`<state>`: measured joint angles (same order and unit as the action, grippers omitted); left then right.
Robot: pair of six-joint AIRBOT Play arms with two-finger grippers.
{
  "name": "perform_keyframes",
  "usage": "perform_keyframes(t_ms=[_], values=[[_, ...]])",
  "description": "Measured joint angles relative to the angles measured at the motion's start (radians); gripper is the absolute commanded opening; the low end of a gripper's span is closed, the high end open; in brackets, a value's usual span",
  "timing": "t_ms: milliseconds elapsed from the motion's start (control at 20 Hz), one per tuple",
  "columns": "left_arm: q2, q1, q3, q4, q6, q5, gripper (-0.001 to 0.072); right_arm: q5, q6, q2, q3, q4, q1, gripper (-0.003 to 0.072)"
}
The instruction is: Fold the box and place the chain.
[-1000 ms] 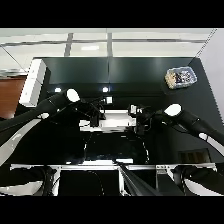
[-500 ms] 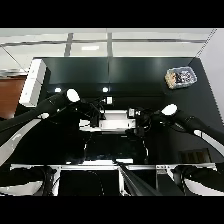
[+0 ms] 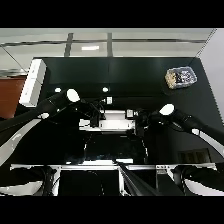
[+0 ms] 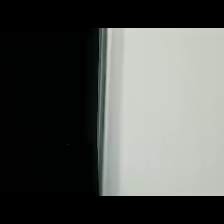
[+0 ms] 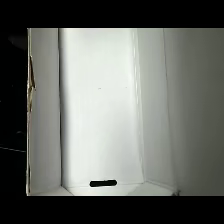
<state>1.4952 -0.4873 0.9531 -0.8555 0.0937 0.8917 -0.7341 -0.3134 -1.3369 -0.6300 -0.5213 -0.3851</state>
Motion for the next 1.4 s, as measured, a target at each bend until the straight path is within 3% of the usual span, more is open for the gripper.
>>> perform_keyframes(t_ms=[350,400,450,500,550,650,700,800,1000,1100,1150,1200,1350,1400], values=[[0.0,0.0,0.0,0.001,0.0,-0.001,0.0028,0.014,0.061,-0.003,-0.002,-0.056,-0.007,0.0685],[0.0,0.0,0.0,0.001,0.0,-0.001,0.0028,0.015,0.065,-0.003,-0.002,-0.06,-0.007,0.0541],[0.0,0.0,0.0,0.0,0.0,0.001,0.003,0.013,0.068,-0.003,-0.002,-0.064,-0.007,0.0484],[0.0,0.0,0.0,0.0,0.0,0.001,0.0036,0.014,0.069,-0.003,-0.002,-0.068,-0.007,0.0482],[0.0,0.0,0.0,0.0,0.0,0.001,0.0168,0.015,0.07,-0.003,-0.002,-0.069,-0.007,0.0483],[-0.005,0.001,0.0,0.001,0.004,-0.002,0.0574,0.016,0.071,-0.003,-0.002,-0.072,-0.007,0.0482],[-0.014,0.005,0.001,0.0,0.006,-0.002,0.0652,0.017,0.071,-0.003,-0.002,-0.074,-0.007,0.0483],[-0.046,0.014,0.003,-0.019,0.037,0.012,0.0652,0.018,0.071,-0.003,-0.002,-0.076,-0.007,0.0483],[-0.173,0.064,0.005,-0.163,0.223,0.074,0.0647,0.019,0.072,-0.003,-0.002,-0.077,-0.007,0.0482],[-0.235,0.096,0.005,-0.225,0.354,0.153,0.0581,0.019,0.072,-0.003,-0.002,-0.077,-0.007,0.0465],[-0.254,0.109,0.005,-0.239,0.421,0.212,0.0371,0.02,0.072,-0.003,-0.002,-0.077,-0.007,0.0401],[-0.267,0.119,0.001,-0.24,0.491,0.276,0.0027,0.02,0.072,-0.003,-0.002,-0.078,-0.007,0.0395],[-0.276,0.127,-0.04,-0.115,0.588,0.407,0.0026,0.02,0.072,-0.003,-0.002,-0.078,-0.007,0.0394],[-0.272,0.124,-0.061,-0.037,0.583,0.412,0.0026,0.02,0.072,-0.003,-0.002,-0.078,-0.007,0.0282]])
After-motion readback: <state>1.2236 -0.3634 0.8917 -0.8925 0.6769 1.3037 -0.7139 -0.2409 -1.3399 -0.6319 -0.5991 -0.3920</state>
